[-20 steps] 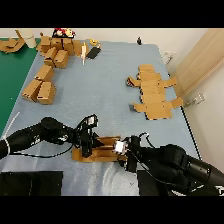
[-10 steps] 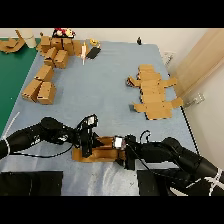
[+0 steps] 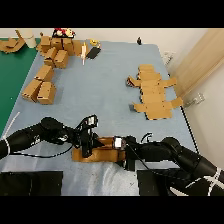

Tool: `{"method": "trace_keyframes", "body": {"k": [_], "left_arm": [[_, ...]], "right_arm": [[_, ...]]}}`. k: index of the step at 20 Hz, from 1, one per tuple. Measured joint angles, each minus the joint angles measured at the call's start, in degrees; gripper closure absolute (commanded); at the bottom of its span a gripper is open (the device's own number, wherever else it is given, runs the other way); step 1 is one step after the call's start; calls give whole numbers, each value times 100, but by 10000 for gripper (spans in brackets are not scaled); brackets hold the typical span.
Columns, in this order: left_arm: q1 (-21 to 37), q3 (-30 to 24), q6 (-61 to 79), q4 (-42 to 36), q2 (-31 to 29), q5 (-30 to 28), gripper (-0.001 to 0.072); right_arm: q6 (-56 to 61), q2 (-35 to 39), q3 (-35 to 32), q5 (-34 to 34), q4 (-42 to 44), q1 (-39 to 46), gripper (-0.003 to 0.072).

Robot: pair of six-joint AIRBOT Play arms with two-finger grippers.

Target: Fold the box.

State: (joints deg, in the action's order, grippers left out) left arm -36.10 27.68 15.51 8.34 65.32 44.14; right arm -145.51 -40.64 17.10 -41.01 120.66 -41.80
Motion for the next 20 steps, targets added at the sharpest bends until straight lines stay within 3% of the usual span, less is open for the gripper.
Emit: {"method": "trace_keyframes", "body": {"k": [20], "left_arm": [[2,0,0,-4,0,-9,696]], "right_arm": [[-514,-166,0,-37,-402,0,-25]]}}
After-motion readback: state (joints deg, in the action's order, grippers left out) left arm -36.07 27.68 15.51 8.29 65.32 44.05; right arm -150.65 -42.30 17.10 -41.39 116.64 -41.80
